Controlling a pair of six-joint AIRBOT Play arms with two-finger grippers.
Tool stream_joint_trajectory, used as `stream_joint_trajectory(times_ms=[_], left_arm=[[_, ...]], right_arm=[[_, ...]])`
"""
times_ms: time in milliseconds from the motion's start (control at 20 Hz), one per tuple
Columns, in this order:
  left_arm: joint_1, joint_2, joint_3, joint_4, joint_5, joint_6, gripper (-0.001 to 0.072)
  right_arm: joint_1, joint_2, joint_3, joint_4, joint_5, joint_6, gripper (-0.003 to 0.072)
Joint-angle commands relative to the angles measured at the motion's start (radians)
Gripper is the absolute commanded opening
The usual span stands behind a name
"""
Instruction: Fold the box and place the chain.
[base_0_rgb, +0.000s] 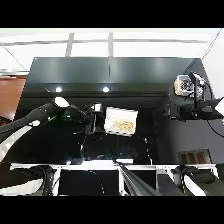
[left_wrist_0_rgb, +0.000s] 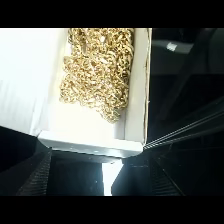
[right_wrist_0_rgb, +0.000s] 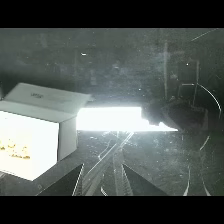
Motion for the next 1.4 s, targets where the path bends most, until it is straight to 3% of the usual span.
stream_joint_trajectory(times_ms=[0, 600, 650, 750, 850, 900, 950, 1000, 1100, 1200, 1350], left_arm=[[-0.005, -0.006, 0.006, -0.007, 0.015, -0.019, 0.0711], [-0.061, -0.050, 0.062, 0.071, -0.010, -0.054, 0.0706], [-0.061, -0.050, 0.062, 0.071, -0.014, -0.054, 0.0678], [-0.061, -0.050, 0.062, 0.071, -0.025, -0.055, 0.0469], [-0.061, -0.050, 0.062, 0.071, -0.025, -0.055, 0.0371], [-0.061, -0.050, 0.062, 0.071, -0.025, -0.055, 0.0365], [-0.061, -0.050, 0.062, 0.071, -0.025, -0.055, 0.0365], [-0.061, -0.050, 0.062, 0.071, -0.023, -0.055, 0.0365], [-0.061, -0.050, 0.062, 0.071, -0.022, -0.056, 0.0365], [-0.061, -0.050, 0.062, 0.071, -0.021, -0.057, 0.0365], [-0.061, -0.050, 0.062, 0.071, -0.020, -0.058, 0.0365]], right_arm=[[0.000, 0.001, 0.000, 0.000, 0.001, -0.001, 0.0293], [0.000, 0.001, 0.000, -0.001, 0.000, -0.001, 0.0292], [0.000, 0.001, 0.000, -0.001, 0.000, -0.004, 0.0293], [0.001, 0.000, -0.005, 0.000, -0.009, -0.008, 0.0293], [0.020, -0.003, -0.017, 0.003, -0.056, -0.009, 0.0295], [0.044, -0.016, -0.019, 0.020, -0.103, -0.032, 0.0385], [0.071, -0.034, -0.019, 0.052, -0.171, -0.080, 0.0616], [0.101, -0.064, -0.018, 0.115, -0.259, -0.140, 0.0658], [0.137, -0.166, -0.003, 0.264, -0.400, -0.226, 0.0658], [0.161, -0.294, 0.037, 0.365, -0.456, -0.332, 0.0656], [0.226, -0.386, 0.051, 0.391, -0.378, -0.696, 0.0655]])
